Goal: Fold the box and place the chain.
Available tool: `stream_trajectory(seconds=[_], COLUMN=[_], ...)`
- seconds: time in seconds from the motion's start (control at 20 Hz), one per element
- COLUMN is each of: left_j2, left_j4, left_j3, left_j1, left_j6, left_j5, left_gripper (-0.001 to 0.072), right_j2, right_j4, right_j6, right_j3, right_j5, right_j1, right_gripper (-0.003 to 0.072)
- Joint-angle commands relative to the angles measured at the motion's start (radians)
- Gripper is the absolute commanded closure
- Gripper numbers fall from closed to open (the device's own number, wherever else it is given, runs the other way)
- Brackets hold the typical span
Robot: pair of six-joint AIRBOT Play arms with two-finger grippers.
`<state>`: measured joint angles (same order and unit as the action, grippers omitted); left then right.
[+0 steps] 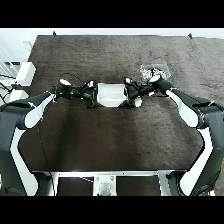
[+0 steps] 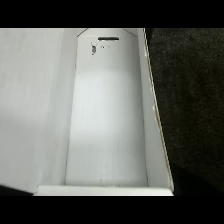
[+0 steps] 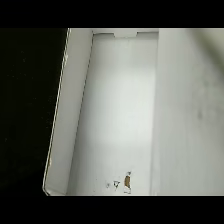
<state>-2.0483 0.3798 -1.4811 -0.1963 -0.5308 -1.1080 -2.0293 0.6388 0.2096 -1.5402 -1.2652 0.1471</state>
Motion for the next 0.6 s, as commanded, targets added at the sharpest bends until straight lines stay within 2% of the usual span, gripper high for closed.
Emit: stream_trajectory(seconds=[0.0,0.55], left_j2=[0.0,0.0], left_j4=[0.002,0.002], left_j3=[0.0,0.0], left_j1=[0.0,0.0], left_j6=[-0.002,-0.002], left_j5=[-0.01,-0.002], left_gripper=[0.0361,0.0361], right_j2=[-0.001,-0.001], right_j4=[0.0,0.0], right_j6=[0.0,0.0], right_j3=[0.0,0.0], right_j5=[0.0,0.0], right_j1=[0.001,0.001], right_gripper=[0.0097,0.0097])
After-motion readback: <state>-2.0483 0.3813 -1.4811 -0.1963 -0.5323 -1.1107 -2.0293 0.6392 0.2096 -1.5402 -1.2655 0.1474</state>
